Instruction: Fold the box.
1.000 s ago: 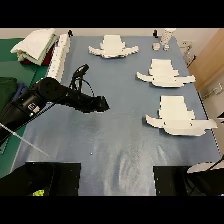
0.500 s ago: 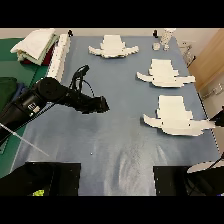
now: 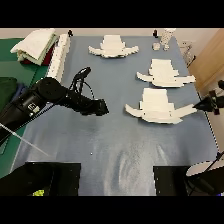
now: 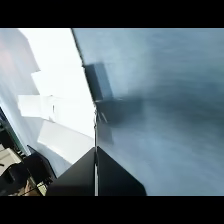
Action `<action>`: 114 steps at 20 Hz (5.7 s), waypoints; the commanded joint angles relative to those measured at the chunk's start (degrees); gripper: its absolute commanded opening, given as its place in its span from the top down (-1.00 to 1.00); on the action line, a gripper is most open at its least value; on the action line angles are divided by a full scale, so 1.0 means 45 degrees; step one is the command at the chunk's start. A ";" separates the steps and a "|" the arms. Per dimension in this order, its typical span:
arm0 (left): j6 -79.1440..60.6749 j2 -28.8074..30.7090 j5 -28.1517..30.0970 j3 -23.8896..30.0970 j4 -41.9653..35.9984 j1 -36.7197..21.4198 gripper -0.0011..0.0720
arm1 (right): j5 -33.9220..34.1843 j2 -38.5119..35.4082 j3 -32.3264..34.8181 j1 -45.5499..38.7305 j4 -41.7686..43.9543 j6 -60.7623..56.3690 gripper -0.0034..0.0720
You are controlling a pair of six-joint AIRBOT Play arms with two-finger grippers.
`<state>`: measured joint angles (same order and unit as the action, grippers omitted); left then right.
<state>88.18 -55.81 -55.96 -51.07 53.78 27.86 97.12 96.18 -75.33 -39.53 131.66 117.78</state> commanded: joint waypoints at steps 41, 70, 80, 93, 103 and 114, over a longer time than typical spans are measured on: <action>-0.8121 -0.6577 -0.2934 -0.0967 -0.5207 -0.5085 -0.46 | -0.7329 -0.9641 1.0778 1.0375 0.0471 0.0500 0.91; -1.1526 -1.0210 -0.6970 -0.4575 -0.5333 -0.3060 0.85 | -0.7397 -0.9632 1.0778 1.0375 0.0291 0.0510 0.65; -1.4299 -0.8903 -0.6343 -0.4784 -0.5115 -0.2793 0.94 | -0.9758 -0.9641 0.9282 1.0370 -0.7446 -0.3818 -0.31; -1.9841 -0.1491 0.2594 0.2229 -0.4886 0.0971 0.94 | -1.0496 -0.9632 0.8121 1.0370 -0.7839 -0.7305 -0.53; -1.9564 -0.1190 0.4697 0.3657 -0.4697 0.2035 0.93 | -1.0715 -0.9632 0.8121 1.0370 -0.7465 -0.7514 -0.52; -1.9127 -0.4017 -0.1865 -0.0102 -0.4527 -0.0865 0.93 | -1.0720 -0.9632 0.8121 1.0370 -0.7150 -0.7519 -0.52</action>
<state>1.56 -69.97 -59.35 -48.95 35.57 25.12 48.90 52.86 -38.74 7.16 99.18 83.99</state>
